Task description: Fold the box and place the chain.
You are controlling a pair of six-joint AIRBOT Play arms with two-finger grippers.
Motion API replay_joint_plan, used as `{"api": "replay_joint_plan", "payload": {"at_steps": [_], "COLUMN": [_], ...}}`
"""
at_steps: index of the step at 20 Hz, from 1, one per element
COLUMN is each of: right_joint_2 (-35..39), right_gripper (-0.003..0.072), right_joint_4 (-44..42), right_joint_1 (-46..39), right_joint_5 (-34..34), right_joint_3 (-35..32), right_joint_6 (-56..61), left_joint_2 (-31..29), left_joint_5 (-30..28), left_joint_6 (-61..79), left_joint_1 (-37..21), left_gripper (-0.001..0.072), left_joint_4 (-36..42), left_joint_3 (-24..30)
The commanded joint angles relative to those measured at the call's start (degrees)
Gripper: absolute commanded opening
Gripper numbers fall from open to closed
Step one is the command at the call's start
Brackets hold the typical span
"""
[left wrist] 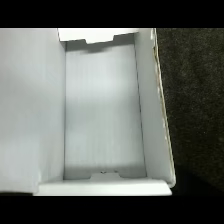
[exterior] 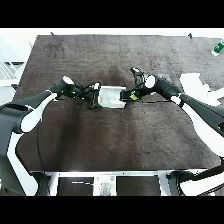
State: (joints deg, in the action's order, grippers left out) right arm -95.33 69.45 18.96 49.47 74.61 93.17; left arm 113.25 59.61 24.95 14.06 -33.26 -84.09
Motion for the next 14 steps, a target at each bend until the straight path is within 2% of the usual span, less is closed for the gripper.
{"api": "replay_joint_plan", "payload": {"at_steps": [1,4,8,14], "right_joint_2": [-0.87,-3.82,-5.42,-7.06], "right_gripper": [0.0519,0.0519,0.0519,0.0517], "right_joint_4": [7.69,10.73,15.63,19.32], "right_joint_1": [1.44,3.76,7.45,8.07], "right_joint_5": [3.56,8.11,9.20,11.93], "right_joint_3": [2.71,7.04,11.17,12.26], "right_joint_6": [6.36,9.05,14.01,21.24], "left_joint_2": [-0.04,-0.04,-0.04,-0.04], "left_joint_5": [-0.02,0.00,0.00,0.02], "left_joint_6": [-0.02,-0.02,-0.04,-0.02], "left_joint_1": [0.02,0.02,0.02,0.02], "left_gripper": [0.0399,0.0399,0.0399,0.0399], "left_joint_4": [0.35,0.66,0.70,0.72], "left_joint_3": [-0.04,-0.04,-0.04,-0.04]}}
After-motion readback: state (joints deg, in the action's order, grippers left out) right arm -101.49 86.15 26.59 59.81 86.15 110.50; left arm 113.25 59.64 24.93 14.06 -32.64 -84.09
